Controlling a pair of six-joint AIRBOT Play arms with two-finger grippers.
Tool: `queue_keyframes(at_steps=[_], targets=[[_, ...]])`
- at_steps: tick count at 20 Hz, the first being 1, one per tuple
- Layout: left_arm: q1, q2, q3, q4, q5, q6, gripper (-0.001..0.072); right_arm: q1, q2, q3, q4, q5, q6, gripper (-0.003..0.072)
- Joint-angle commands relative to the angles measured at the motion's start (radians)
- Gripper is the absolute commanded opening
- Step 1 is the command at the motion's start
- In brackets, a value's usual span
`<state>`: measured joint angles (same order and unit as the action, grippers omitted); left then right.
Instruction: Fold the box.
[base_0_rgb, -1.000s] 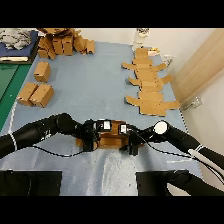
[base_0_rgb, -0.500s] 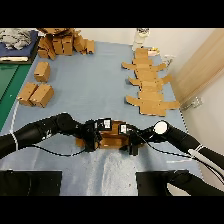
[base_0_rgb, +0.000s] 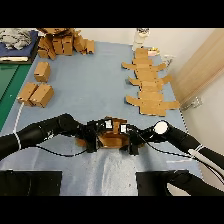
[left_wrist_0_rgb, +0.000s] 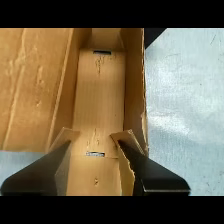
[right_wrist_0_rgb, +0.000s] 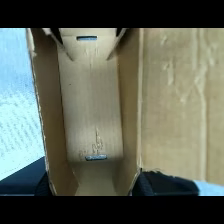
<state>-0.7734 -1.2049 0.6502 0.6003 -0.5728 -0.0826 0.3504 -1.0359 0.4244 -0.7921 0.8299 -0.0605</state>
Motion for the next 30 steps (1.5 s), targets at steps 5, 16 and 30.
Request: queue_keyframes(at_steps=[5,16,30], targets=[[-0.006,-0.003,0.001,-0.021,0.014,0.015,0.0471,0.001,0.0,0.0,0.002,0.001,0.0,0.0513],[0.106,0.252,0.0,0.503,-0.075,-0.652,0.0011,0.001,0.0,0.0,0.003,0.0,0.0,0.0514],[0.324,0.19,-0.104,0.439,-0.258,-1.498,0.0011,0.001,0.0,0.0,0.003,0.0,-0.011,0.0513]])
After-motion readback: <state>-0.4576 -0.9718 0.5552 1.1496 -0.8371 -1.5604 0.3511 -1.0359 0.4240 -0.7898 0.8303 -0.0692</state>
